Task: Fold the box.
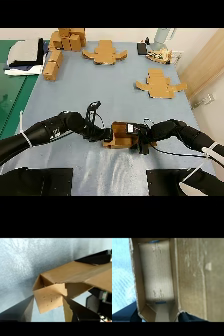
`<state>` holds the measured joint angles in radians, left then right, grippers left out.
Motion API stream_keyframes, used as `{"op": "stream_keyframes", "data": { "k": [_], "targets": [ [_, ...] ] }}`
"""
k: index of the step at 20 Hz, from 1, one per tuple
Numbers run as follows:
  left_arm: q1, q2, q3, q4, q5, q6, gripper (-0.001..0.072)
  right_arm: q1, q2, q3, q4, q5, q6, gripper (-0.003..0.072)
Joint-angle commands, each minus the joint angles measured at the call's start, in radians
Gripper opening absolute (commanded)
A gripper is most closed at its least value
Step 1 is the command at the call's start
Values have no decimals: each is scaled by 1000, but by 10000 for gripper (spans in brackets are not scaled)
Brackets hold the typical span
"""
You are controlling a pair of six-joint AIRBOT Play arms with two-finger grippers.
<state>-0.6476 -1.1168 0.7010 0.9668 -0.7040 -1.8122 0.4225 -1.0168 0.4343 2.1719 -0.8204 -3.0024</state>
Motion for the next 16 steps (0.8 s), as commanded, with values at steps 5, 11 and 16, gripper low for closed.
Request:
{"op": "stream_keyframes", "data": {
  "k": [5,11,16],
  "targets": [
    [-140,-61,125,349,-101,-352,554,0,0,1,0,0,0,466],
    [-165,-72,129,410,-192,-451,554,0,0,1,0,0,0,466],
    [-209,-76,166,462,-198,-497,554,0,0,1,0,0,0,466]
  ]
}}
